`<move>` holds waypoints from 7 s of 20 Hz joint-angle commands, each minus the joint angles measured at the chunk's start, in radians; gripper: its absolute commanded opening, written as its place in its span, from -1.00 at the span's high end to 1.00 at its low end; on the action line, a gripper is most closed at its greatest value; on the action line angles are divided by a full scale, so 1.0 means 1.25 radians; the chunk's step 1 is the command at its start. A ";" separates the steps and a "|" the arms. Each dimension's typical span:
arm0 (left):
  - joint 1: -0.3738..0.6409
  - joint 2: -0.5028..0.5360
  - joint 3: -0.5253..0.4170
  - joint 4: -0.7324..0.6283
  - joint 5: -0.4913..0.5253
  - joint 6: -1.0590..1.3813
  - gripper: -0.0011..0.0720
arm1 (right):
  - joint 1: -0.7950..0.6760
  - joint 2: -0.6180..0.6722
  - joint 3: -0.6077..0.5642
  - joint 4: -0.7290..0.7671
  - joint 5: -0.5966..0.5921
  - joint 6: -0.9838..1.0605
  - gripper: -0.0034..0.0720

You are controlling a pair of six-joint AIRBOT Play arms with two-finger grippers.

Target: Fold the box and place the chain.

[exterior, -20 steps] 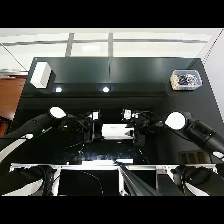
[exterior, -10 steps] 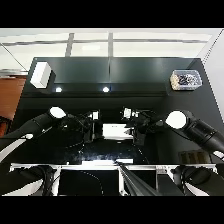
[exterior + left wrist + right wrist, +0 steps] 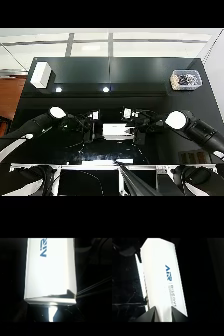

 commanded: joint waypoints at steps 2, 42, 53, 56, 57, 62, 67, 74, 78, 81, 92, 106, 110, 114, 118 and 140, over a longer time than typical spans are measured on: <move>0.000 0.000 0.001 0.000 0.000 0.002 -0.13 | 0.001 -0.001 0.000 -0.002 -0.011 0.000 0.32; 0.000 0.000 0.001 0.000 0.000 0.002 -0.13 | 0.001 -0.002 0.000 -0.002 0.005 0.018 0.37; 0.000 0.000 0.001 0.000 0.000 0.002 -0.13 | 0.001 -0.004 -0.010 -0.002 0.007 0.024 0.37; 0.000 0.000 0.001 0.000 0.000 0.002 -0.13 | 0.001 -0.004 -0.010 -0.002 0.006 0.024 0.37; 0.000 0.000 0.001 0.000 0.000 0.002 -0.13 | 0.001 -0.004 -0.010 -0.002 0.006 0.024 0.37; 0.000 0.000 0.001 0.000 0.000 0.002 -0.13 | 0.001 -0.008 -0.010 -0.001 0.006 0.024 0.37; 0.000 0.000 0.001 0.000 0.000 0.002 -0.13 | 0.001 -0.016 -0.010 0.013 0.006 0.024 0.37; 0.000 0.000 0.001 0.000 0.000 0.002 -0.13 | 0.001 -0.016 -0.010 0.013 0.005 0.024 0.36; 0.000 0.000 0.001 0.000 0.000 0.002 -0.13 | 0.001 -0.015 -0.009 0.014 0.011 0.028 0.36; 0.000 0.000 0.001 0.000 0.000 0.002 -0.13 | 0.001 -0.014 -0.003 0.014 0.015 0.034 0.36; 0.000 0.000 0.001 0.000 0.000 0.002 -0.13 | 0.000 -0.014 -0.003 0.031 0.017 0.040 0.36; 0.000 0.000 0.001 0.000 0.000 0.002 -0.13 | 0.001 -0.031 -0.010 0.034 0.011 0.040 0.37; 0.000 0.000 0.001 0.000 0.000 0.002 -0.13 | 0.000 -0.035 -0.009 0.034 0.019 0.075 0.37; 0.000 0.000 0.001 0.000 0.000 0.002 -0.13 | -0.016 -0.020 0.007 0.032 0.071 0.135 0.37; 0.000 0.000 0.001 0.000 0.000 0.002 -0.13 | -0.058 0.023 0.007 0.035 0.117 0.211 0.38; 0.000 0.000 0.001 0.000 0.000 0.002 -0.13 | -0.103 -0.241 -0.018 0.384 0.104 0.465 0.84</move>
